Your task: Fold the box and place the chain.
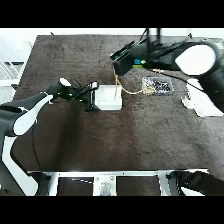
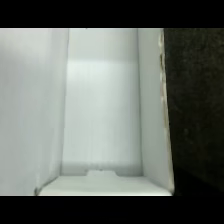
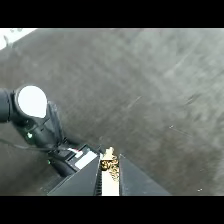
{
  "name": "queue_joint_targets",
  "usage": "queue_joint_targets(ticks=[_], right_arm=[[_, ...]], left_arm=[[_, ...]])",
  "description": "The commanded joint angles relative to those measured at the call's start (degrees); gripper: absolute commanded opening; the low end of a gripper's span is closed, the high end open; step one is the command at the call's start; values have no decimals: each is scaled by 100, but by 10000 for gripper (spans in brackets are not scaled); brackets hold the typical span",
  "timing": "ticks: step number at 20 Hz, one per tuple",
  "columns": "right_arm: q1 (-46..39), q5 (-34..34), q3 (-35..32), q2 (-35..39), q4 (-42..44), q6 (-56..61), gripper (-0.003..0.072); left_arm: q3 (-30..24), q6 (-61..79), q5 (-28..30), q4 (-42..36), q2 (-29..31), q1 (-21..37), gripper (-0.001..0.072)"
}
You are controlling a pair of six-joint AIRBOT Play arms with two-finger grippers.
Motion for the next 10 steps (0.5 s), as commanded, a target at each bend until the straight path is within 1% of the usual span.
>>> queue_joint_targets(ticks=[1,4,5,6,7,8,10], right_arm=[[96,-46,-131,-531,-2,129,11],[96,-116,-603,-1056,0,208,11],[96,-260,-822,-1231,0,208,11],[94,-411,-1049,-1394,-7,205,67],[59,-426,-1182,-1478,-2,229,318],[7,-426,-1274,-1473,-7,306,545],[-214,-400,-1381,-1248,-28,411,544]], left_arm=[[2,0,0,0,0,2,538],[2,0,0,0,0,2,537],[2,0,0,0,0,2,537],[2,0,0,0,0,2,537],[2,0,0,0,0,2,537],[2,0,0,0,0,2,537],[2,2,0,0,0,2,537]])
